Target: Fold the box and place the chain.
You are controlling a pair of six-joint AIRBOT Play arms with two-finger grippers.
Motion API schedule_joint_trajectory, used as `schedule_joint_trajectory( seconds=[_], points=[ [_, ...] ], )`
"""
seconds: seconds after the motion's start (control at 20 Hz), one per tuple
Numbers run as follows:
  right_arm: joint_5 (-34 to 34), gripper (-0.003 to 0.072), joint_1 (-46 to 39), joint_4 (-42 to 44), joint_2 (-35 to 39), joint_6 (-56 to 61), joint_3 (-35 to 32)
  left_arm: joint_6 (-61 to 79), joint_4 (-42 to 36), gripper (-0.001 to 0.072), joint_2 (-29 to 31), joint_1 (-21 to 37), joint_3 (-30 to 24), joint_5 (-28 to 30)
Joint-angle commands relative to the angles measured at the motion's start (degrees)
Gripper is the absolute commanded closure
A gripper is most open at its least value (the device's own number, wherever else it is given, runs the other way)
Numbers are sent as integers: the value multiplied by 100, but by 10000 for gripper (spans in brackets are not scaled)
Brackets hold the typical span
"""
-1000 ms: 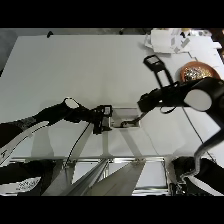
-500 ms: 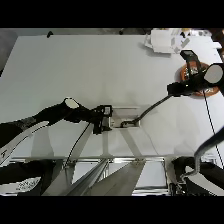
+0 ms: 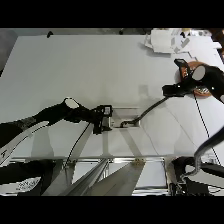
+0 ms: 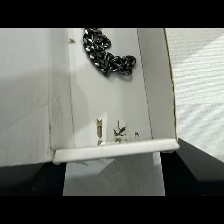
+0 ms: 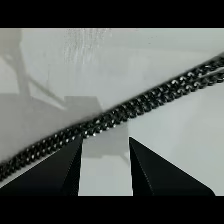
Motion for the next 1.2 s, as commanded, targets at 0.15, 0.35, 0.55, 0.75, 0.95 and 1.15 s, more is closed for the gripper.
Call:
schedule_joint_trajectory(
  seconds=[0.15, 0.35, 0.55, 0.75, 0.95, 1.15],
  points=[
    [-144, 370, -11, 254, -470, -17, 2, 0, 0, 504, 4, 2, 0, 0],
    [-138, 372, -11, 254, -518, 2, -7, 0, 0, 504, 4, 2, 0, 0],
    [-151, 396, -11, 256, -568, 4, -9, 0, 0, 504, 4, 2, 0, 0],
    [-144, 398, -11, 256, -579, 28, -9, 0, 0, 504, 4, 2, 0, 0],
    [-125, 440, -11, 254, -702, 111, -11, 0, 0, 504, 4, 2, 0, 0],
    [-81, 568, -11, 254, -782, 90, -9, 0, 0, 504, 4, 2, 0, 0]
  ],
)
